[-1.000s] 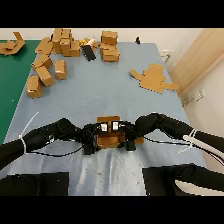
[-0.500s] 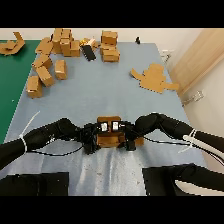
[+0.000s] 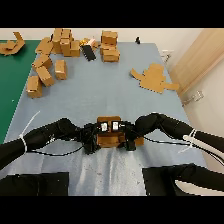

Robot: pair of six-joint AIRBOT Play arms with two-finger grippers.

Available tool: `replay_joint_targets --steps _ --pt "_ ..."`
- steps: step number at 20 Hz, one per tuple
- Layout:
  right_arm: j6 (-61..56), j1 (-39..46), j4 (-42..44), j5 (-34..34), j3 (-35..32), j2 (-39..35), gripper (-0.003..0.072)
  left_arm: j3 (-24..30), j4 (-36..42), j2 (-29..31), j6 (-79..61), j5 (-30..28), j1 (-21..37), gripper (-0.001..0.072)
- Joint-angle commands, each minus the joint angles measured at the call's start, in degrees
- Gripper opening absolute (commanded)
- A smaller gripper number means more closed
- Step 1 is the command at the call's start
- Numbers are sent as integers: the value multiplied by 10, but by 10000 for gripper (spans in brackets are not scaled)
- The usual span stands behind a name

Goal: Fold the box.

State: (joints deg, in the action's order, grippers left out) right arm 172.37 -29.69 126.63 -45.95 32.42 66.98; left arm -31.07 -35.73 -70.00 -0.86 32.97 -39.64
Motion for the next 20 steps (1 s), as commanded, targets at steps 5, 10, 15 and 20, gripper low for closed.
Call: replay_joint_targets --steps 5,10,15,20 --pt "0 0 1 0 0 0 582 0 0 0 0 0 0 606" --pt "0 0 1 -9 0 0 582 0 0 0 0 0 0 606" --pt "-77 13 -9 -70 8 -4 720 0 0 0 0 0 0 606" --pt "-164 74 -84 -74 16 -73 720 0 0 0 0 0 0 606"
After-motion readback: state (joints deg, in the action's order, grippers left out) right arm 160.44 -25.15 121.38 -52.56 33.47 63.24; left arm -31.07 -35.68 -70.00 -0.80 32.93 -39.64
